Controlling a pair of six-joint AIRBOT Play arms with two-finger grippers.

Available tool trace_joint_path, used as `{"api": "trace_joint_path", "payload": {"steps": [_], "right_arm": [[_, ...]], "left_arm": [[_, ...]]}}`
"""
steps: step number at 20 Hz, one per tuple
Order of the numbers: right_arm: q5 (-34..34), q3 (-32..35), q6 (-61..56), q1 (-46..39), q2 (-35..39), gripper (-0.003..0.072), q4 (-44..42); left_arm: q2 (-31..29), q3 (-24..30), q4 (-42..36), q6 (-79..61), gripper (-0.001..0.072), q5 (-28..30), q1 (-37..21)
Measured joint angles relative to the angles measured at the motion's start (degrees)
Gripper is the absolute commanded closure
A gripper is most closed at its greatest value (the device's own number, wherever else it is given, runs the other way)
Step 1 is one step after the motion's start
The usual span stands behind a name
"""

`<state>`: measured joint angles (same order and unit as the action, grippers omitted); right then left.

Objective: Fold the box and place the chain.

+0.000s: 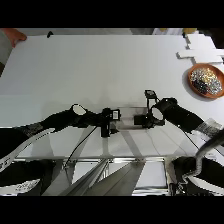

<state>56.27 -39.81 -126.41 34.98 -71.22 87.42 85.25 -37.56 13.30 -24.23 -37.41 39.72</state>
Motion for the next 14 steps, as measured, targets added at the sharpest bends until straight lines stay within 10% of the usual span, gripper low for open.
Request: {"api": "trace_joint_path", "payload": {"steps": [2,3,14], "right_arm": [[0.02,0.00,-0.09,0.00,-0.04,0.0609,0.28],[0.00,0.00,-0.28,0.00,-0.07,0.0424,0.31],[7.89,-1.75,15.17,-1.14,13.35,0.0232,3.23]], "left_arm": [[0.00,0.00,0.02,0.07,0.0376,-0.02,0.00],[0.00,0.02,0.00,0.22,0.0376,-0.02,0.00],[0.00,0.02,0.02,0.22,0.0376,-0.11,-0.02]]}}
